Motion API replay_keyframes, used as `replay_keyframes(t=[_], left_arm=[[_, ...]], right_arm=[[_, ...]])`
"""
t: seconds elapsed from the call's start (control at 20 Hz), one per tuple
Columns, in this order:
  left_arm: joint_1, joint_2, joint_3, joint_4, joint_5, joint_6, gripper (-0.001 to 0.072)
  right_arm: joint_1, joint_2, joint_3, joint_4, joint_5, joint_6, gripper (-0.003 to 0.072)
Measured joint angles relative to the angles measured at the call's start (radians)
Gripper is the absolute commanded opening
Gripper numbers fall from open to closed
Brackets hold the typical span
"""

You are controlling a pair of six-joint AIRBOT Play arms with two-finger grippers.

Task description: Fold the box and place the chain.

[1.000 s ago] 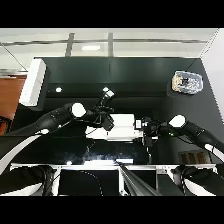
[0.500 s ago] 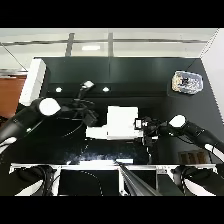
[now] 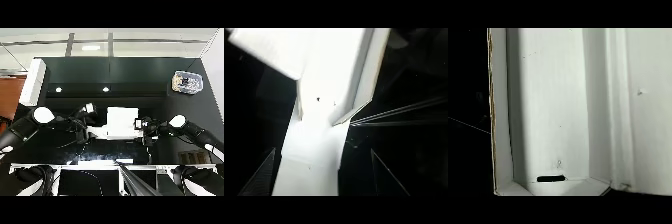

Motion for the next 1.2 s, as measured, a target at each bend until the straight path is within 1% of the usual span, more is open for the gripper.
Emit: replay_keyframes(t=[0.25, 0.35, 0.4, 0.45, 0.55, 0.6, 0.7, 0.95, 1.0, 1.05, 1.2], left_arm=[[-0.089, -0.083, -0.004, -0.012, 0.121, 0.155, 0.0703], [-0.119, -0.11, -0.004, -0.015, 0.15, 0.178, 0.0701], [-0.133, -0.12, -0.004, -0.016, 0.158, 0.185, 0.0683], [-0.145, -0.127, -0.004, -0.018, 0.169, 0.191, 0.0661], [-0.16, -0.136, -0.004, -0.021, 0.191, 0.199, 0.0555], [-0.166, -0.138, -0.004, -0.021, 0.206, 0.201, 0.0488], [-0.172, -0.142, -0.004, -0.022, 0.221, 0.204, 0.0328], [-0.18, -0.145, -0.004, -0.051, 0.236, 0.206, 0.0326], [-0.18, -0.145, -0.004, -0.07, 0.239, 0.206, 0.026], [-0.181, -0.146, -0.004, -0.095, 0.239, 0.206, 0.0238], [-0.183, -0.157, -0.004, -0.184, 0.239, 0.205, 0.0239]], right_arm=[[0.0, 0.0, 0.0, 0.0, 0.0, 0.0, 0.0206], [0.0, 0.0, 0.0, 0.0, 0.0, 0.0, 0.0206], [0.0, 0.0, 0.0, 0.0, 0.0, 0.0, 0.0205], [0.0, 0.0, 0.0, 0.0, 0.0, 0.0, 0.0206], [0.0, 0.0, 0.0, 0.0, 0.0, 0.0, 0.0205], [0.0, 0.0, 0.0, 0.0, 0.0, 0.0, 0.0205], [0.0, 0.0, 0.0, 0.0, 0.0, 0.0, 0.0206], [0.0, 0.0, 0.0, 0.0, 0.0, 0.0, 0.0206], [0.0, 0.0, 0.0, 0.0, 0.0, 0.0, 0.0206], [0.0, 0.0, 0.0, 0.0, 0.0, 0.0, 0.0205], [0.0, 0.0, 0.0, -0.001, 0.0, -0.001, 0.0205]])
